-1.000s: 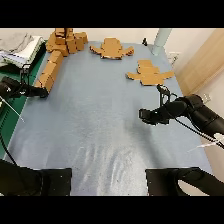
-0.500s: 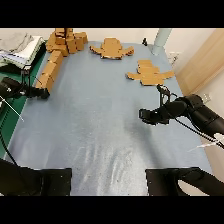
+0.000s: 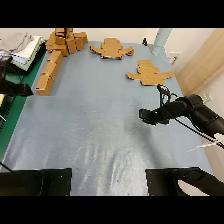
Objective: Fold the box.
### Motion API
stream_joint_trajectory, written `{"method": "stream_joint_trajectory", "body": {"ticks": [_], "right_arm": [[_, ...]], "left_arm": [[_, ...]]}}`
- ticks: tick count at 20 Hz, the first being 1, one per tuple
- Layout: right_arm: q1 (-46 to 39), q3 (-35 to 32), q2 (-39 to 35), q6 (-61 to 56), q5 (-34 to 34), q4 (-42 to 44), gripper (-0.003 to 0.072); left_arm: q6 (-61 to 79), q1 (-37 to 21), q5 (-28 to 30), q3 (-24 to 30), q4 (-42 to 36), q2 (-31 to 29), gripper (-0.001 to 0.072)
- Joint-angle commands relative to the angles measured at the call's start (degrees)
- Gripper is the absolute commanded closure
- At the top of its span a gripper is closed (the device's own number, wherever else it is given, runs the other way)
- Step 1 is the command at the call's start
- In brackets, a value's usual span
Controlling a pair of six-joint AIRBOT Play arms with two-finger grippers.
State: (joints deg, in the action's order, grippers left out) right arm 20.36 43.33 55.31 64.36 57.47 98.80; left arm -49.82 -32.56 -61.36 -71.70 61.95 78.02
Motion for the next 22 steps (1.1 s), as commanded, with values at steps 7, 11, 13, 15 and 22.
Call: {"method": "stream_joint_trajectory", "body": {"ticks": [7, 11, 13, 15, 22], "right_arm": [[0.0, 0.0, 0.0, 0.0, 0.0, 0.0, 0.0682], [0.0, 0.0, 0.0, 0.0, 0.0, 0.0, 0.0681], [0.0, 0.0, 0.0, 0.0, 0.0, 0.0, 0.0681], [0.0, 0.0, 0.0, 0.0, 0.0, 0.0, 0.0681], [0.0, 0.0, 0.0, 0.0, 0.0, 0.0, 0.0681]], "left_arm": [[-11.3, 29.1, -0.5, -2.1, -4.8, -10.6, 0.0695], [-16.6, 43.3, 4.5, -2.1, -3.6, -7.4, 0.0696], [-18.3, 48.1, 5.9, -1.8, -3.6, -5.2, 0.0696], [-18.9, 51.3, 6.6, -1.3, -3.7, -2.9, 0.0696], [-19.6, 54.6, 7.9, -1.1, -4.5, 1.4, 0.0695]]}}
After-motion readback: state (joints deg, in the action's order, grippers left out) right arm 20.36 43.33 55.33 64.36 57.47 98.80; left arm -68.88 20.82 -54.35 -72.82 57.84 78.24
